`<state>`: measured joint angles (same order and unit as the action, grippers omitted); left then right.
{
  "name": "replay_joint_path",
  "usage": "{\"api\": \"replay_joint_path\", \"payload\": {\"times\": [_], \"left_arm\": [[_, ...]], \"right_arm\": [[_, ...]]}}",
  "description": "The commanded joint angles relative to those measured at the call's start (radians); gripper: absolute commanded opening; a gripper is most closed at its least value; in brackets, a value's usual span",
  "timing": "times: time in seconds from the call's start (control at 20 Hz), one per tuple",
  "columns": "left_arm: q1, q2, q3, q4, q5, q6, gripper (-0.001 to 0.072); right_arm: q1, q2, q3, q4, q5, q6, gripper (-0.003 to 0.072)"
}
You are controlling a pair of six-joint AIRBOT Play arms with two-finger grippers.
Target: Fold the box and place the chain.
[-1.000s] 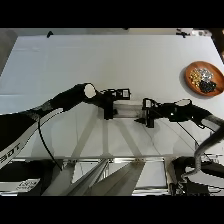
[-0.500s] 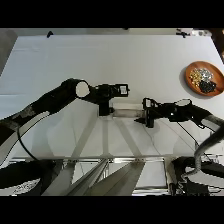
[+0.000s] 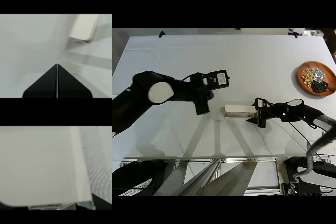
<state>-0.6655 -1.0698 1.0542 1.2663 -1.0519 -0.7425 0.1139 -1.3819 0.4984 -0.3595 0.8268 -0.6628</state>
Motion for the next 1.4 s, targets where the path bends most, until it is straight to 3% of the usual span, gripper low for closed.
{"api": "replay_joint_path", "payload": {"times": [0.0,0.2,0.3,0.6,0.9,1.05,1.35], "left_arm": [[-0.005,0.07,-0.04,-0.314,-0.188,0.066,0.0005],[-0.043,0.033,-0.205,-0.436,0.009,0.121,0.0006],[-0.043,-0.021,-0.266,-0.682,0.089,0.289,0.0006],[-0.041,-0.259,-0.27,-1.105,0.264,0.554,0.0005],[-0.037,-0.299,-0.27,-1.415,0.594,0.736,0.0005],[-0.037,-0.3,-0.27,-1.475,0.679,0.783,0.0005],[-0.022,-0.37,-0.269,-1.481,0.727,0.783,0.0004]], "right_arm": [[-0.001,0.0,0.0,0.0,0.0,0.0,0.0404],[-0.001,0.0,0.0,-0.002,0.0,0.0,0.0404],[-0.001,0.0,0.0,-0.002,0.0,0.0,0.0404],[-0.001,0.0,0.0,-0.002,0.0,0.0,0.0404],[-0.001,0.0,0.0,-0.002,0.0,0.0,0.0404],[-0.001,0.0,0.0,-0.002,0.0,0.0,0.0404],[-0.001,0.0,0.0,-0.002,0.0,0.0,0.0404]]}}
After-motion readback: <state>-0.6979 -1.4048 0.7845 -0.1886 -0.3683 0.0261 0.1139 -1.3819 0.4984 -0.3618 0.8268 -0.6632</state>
